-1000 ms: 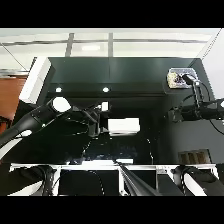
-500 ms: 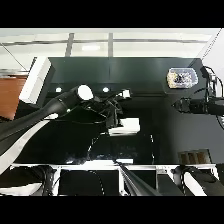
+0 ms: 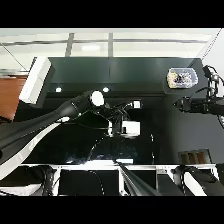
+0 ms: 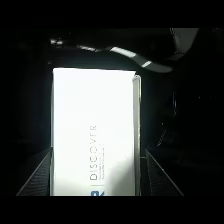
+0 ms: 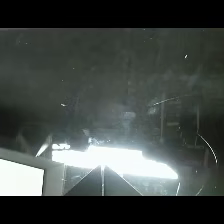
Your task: Fold the box and place the chain.
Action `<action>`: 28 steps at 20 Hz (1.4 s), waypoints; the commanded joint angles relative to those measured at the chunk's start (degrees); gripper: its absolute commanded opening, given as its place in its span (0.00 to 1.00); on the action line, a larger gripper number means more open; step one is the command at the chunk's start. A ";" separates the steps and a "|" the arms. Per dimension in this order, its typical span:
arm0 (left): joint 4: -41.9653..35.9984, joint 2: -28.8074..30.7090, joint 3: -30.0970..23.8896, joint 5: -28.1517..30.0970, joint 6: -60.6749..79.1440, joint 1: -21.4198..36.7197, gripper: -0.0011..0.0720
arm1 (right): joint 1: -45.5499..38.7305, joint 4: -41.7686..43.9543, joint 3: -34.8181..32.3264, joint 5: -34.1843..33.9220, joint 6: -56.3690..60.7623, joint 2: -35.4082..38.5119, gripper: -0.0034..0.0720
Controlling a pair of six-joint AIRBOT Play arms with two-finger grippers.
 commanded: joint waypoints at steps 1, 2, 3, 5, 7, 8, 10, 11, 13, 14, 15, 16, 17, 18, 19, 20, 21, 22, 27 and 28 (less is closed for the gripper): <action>0.85 -0.35 0.13 0.46 -0.07 -0.63 0.98 | -0.04 0.09 -0.02 -0.37 0.00 0.02 0.07; 1.62 -0.46 0.13 0.55 -0.07 -0.98 0.98 | -0.04 0.07 -0.02 -0.37 0.00 0.02 0.07; 3.06 -0.55 0.13 0.61 -0.07 -1.44 0.98 | -0.02 0.09 -0.02 -0.37 0.00 0.02 0.07; 5.27 -0.68 0.11 1.38 -0.07 -2.49 0.98 | -0.02 0.07 -0.02 -0.35 0.02 0.02 0.07; 6.91 -0.96 0.11 3.78 -0.07 -3.37 0.98 | -0.02 0.07 -0.02 -0.35 0.04 0.02 0.07; 8.07 -1.46 0.11 5.40 -0.07 -3.93 0.98 | -0.02 0.09 -0.02 -0.37 0.11 0.02 0.07; 10.49 -3.02 0.11 9.18 -0.04 -5.35 0.99 | -0.02 0.07 -0.02 -0.37 0.26 0.02 0.07; 11.06 -3.67 0.11 10.58 0.42 -6.27 0.99 | -0.02 0.04 -0.02 -0.35 0.26 0.02 0.07; 10.97 -3.82 0.15 11.32 0.90 -7.32 0.93 | -0.04 -0.48 -0.02 -0.26 0.26 0.02 0.07; 11.13 -3.48 0.28 10.23 -0.55 -7.37 0.68 | -0.04 -0.61 -0.02 -0.02 0.26 0.02 0.07; 11.21 -2.62 0.31 8.59 -2.19 -6.99 0.40 | -0.04 -0.83 -0.02 0.39 0.26 0.02 0.07; 11.52 -1.44 0.31 6.91 -3.82 -6.29 0.38 | -0.04 -1.07 -0.02 0.79 0.26 0.02 0.07; 12.70 0.20 0.31 5.20 -7.43 -5.05 0.37 | -0.04 -1.36 -0.02 1.09 0.26 0.02 0.07; 14.91 2.03 0.28 3.28 -11.85 -3.23 0.36 | -0.04 -1.42 -0.02 1.18 0.26 0.02 0.07; 18.16 3.78 0.22 1.29 -16.90 -1.03 0.34 | -0.04 -1.40 -0.02 1.16 0.26 0.02 0.07; 22.25 5.49 0.17 -1.62 -23.26 1.99 0.33 | -0.04 -1.40 -0.02 1.16 0.28 0.02 0.07; 25.97 6.80 0.17 -5.07 -29.31 5.29 0.34 | -0.04 -1.40 -0.02 1.16 0.26 0.02 0.07; 29.68 7.91 0.09 -8.92 -35.26 9.09 0.34 | -0.04 -1.40 -0.02 1.16 0.28 0.02 0.07; 41.79 14.38 -4.70 -21.44 -54.36 33.90 0.34 | -0.02 -1.40 -0.02 1.20 0.26 0.02 0.07; 41.81 16.26 -6.80 -21.35 -54.34 39.58 0.34 | -0.02 -1.40 -0.02 1.20 0.26 0.02 0.07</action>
